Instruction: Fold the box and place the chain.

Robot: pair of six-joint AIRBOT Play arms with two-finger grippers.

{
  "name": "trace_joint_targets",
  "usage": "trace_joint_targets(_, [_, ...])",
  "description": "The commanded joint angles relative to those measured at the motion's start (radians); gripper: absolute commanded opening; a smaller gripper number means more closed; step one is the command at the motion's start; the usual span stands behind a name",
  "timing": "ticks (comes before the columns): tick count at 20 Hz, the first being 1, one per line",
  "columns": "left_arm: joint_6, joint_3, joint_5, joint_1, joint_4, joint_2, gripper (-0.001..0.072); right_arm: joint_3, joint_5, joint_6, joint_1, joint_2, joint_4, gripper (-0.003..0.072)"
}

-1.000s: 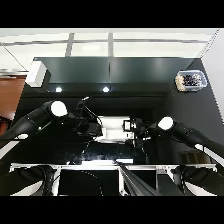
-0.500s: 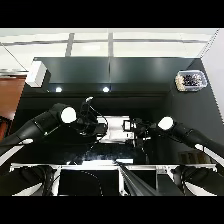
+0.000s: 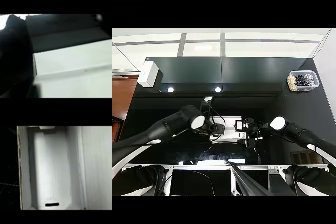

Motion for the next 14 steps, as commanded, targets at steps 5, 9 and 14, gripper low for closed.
trace_joint_targets(5, [-0.160,0.090,-0.146,-0.050,0.112,-0.124,0.0386,0.000,0.001,0.000,0.001,0.000,0.000,0.0369])
trace_joint_targets(9, [-0.160,0.090,-0.130,-0.049,0.101,-0.122,0.0327,0.000,0.001,0.000,0.001,0.000,0.000,0.0370])
trace_joint_targets(14, [-0.166,0.090,-0.098,-0.050,0.064,-0.126,0.0299,0.000,0.000,0.000,0.001,0.000,0.000,0.0370])
